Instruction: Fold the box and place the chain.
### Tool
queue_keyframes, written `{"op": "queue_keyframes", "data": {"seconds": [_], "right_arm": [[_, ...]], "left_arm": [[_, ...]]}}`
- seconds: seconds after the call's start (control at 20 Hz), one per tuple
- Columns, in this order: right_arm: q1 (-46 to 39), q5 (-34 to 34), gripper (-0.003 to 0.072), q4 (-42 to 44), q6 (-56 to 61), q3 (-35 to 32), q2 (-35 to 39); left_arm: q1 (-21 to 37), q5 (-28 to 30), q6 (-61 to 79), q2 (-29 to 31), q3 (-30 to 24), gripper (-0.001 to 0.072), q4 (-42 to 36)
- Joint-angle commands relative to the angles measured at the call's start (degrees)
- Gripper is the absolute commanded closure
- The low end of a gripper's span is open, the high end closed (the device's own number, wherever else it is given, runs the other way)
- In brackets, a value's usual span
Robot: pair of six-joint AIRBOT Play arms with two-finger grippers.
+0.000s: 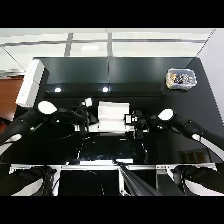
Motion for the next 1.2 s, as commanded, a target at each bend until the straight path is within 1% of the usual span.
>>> {"op": "queue_keyframes", "data": {"seconds": [0.0,0.05,0.1,0.15,0.2,0.25,0.3,0.35,0.45,0.55,0.6,0.75,0.9,1.0,1.15], "right_arm": [[0.0,0.0,0.0198,0.0,0.0,0.0,0.0],[0.0,0.0,0.0198,0.0,0.0,0.0,0.0],[0.0,0.0,0.0198,0.0,0.0,0.0,0.0],[0.0,0.0,0.0199,0.0,0.0,0.0,0.0],[0.0,0.0,0.0218,0.0,0.0,0.0,0.0],[0.0,0.0,0.0386,0.0,0.0,0.0,0.0],[0.0,0.1,0.0467,0.0,0.0,0.0,0.0],[0.0,0.1,0.0465,0.0,0.0,0.0,0.0],[0.0,0.1,0.0465,0.0,0.0,0.0,0.0],[0.0,0.0,0.0465,0.0,0.0,0.0,0.0],[0.0,0.0,0.0465,0.0,0.0,0.0,0.0],[0.0,0.1,0.0465,0.0,0.0,0.0,0.0],[0.0,0.1,0.0465,0.0,0.0,0.0,0.0],[0.0,0.1,0.0465,0.0,0.0,0.0,0.0],[0.0,0.1,0.0465,0.0,0.0,0.0,0.0]], "left_arm": [[5.2,-4.4,-17.8,8.3,0.1,0.0688,11.0],[7.3,-6.0,-20.7,10.6,0.1,0.0688,14.6],[9.8,-6.6,-27.8,12.6,0.1,0.0688,18.9],[12.5,-6.8,-38.1,14.1,0.1,0.0688,23.3],[15.6,-7.8,-48.3,15.0,0.1,0.0688,28.2],[18.7,-9.8,-55.4,15.2,0.0,0.0688,31.5],[22.3,-12.3,-60.9,14.8,-0.2,0.0688,32.6],[25.7,-14.4,-64.7,14.3,-0.7,0.0688,31.7],[32.0,-18.6,-71.4,11.6,-1.6,0.0688,27.4],[36.8,-21.5,-72.4,7.2,-2.5,0.0688,19.8],[38.2,-22.1,-72.1,4.8,-2.8,0.0688,16.3],[37.7,-21.0,-69.2,-2.7,-2.8,0.0689,9.8],[33.2,-17.3,-68.5,-8.0,-2.7,0.0688,9.0],[29.2,-14.4,-67.3,-10.2,-2.7,0.0689,8.3],[22.9,-10.2,-66.8,-10.6,-2.6,0.0689,7.1]]}}
